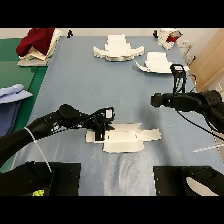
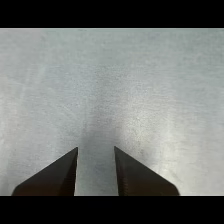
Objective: Fold the box.
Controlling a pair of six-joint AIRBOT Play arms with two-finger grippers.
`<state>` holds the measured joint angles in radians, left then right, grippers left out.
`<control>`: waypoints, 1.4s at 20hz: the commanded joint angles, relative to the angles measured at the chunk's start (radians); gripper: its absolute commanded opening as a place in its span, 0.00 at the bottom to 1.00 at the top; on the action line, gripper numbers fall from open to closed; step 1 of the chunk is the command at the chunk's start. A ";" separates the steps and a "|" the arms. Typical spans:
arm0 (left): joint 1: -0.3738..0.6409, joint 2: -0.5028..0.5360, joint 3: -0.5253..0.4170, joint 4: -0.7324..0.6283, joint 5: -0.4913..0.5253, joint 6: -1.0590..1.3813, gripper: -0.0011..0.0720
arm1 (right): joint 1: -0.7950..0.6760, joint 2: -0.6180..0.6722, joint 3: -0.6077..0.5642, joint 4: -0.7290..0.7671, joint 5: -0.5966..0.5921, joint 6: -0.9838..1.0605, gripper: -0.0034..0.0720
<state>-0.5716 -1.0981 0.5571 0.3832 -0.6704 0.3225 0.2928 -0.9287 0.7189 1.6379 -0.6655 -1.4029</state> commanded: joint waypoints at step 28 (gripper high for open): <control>0.085 -0.082 0.035 0.003 -0.206 -0.062 0.03 | 0.000 -0.001 0.001 0.001 -0.025 0.000 0.50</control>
<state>-0.4858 -1.1786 0.5953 0.3775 -0.8635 0.2611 0.2928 -0.9287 0.7189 1.6394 -0.6884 -1.4029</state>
